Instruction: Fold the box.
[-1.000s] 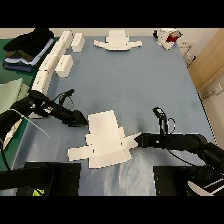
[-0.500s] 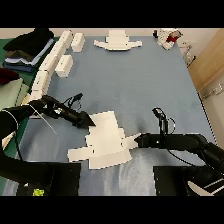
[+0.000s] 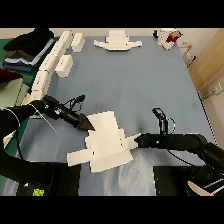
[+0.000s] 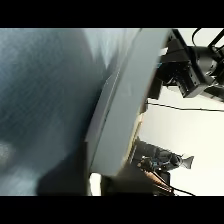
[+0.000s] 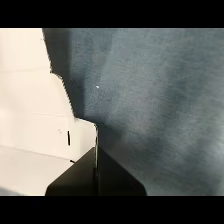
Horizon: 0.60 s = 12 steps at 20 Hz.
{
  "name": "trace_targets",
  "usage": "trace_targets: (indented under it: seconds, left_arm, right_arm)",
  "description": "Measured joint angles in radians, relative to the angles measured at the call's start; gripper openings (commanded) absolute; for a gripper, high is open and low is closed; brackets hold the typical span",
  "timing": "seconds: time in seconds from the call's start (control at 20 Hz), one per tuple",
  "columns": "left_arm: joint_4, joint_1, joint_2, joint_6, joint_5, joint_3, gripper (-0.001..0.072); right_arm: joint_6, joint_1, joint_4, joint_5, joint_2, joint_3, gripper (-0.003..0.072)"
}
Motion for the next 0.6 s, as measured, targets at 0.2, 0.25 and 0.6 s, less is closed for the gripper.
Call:
trace_targets:
  seconds: [0.2,0.25,0.6]
  left_arm:
    - [0.002,0.0,0.0,0.019,-0.01,0.0,0.0015]
    - [0.003,0.0,0.0,0.023,-0.011,0.0,0.0015]
    - [-0.018,0.0,0.0,0.033,-0.039,0.0,0.0013]
  right_arm:
    - [0.0,0.001,0.0,-0.001,0.0,0.0,0.0002]
    - [0.0,0.001,0.0,0.0,0.0,0.0,0.0002]
    - [0.001,0.0,-0.023,0.002,0.0,0.003,0.0252]
